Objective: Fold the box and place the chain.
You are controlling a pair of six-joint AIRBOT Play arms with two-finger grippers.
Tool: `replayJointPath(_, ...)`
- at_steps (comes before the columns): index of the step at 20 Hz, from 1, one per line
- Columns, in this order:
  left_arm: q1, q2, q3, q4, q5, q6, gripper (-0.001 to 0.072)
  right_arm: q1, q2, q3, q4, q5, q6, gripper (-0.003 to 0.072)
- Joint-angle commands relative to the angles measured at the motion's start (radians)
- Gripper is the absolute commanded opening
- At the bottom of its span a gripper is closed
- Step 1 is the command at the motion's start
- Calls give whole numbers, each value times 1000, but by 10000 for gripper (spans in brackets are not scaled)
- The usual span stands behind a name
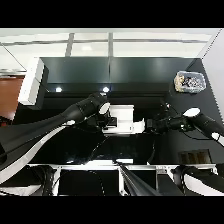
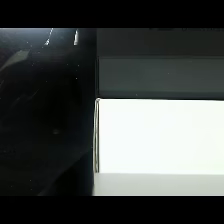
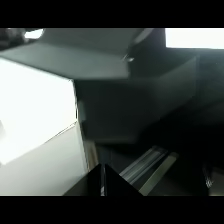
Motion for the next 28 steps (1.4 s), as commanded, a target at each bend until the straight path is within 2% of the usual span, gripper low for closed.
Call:
replayJointPath(1,1,0,1,0,-1,0,30,13,-10,17,25,63,-38,473)
replayJointPath(2,1,0,1,0,-1,0,30,13,-10,31,24,73,-39,703)
replayJointPath(8,1,0,1,0,0,0,30,14,-10,103,26,108,-55,712)
replayJointPath(11,1,0,1,0,-1,0,30,49,-10,126,25,87,-25,711)
replayJointPath(14,1,0,1,1,0,0,30,143,-10,157,4,2,26,469)
replayJointPath(21,1,0,1,0,0,0,30,404,-10,291,-343,-143,451,461)
replayJointPath(22,1,0,1,0,0,0,30,430,-10,304,-395,-148,510,433)
replayJointPath(26,1,0,1,0,0,0,31,533,-10,343,-688,-161,800,432)
replayJointPath(28,1,0,1,0,0,0,30,569,-15,349,-748,-149,893,420)
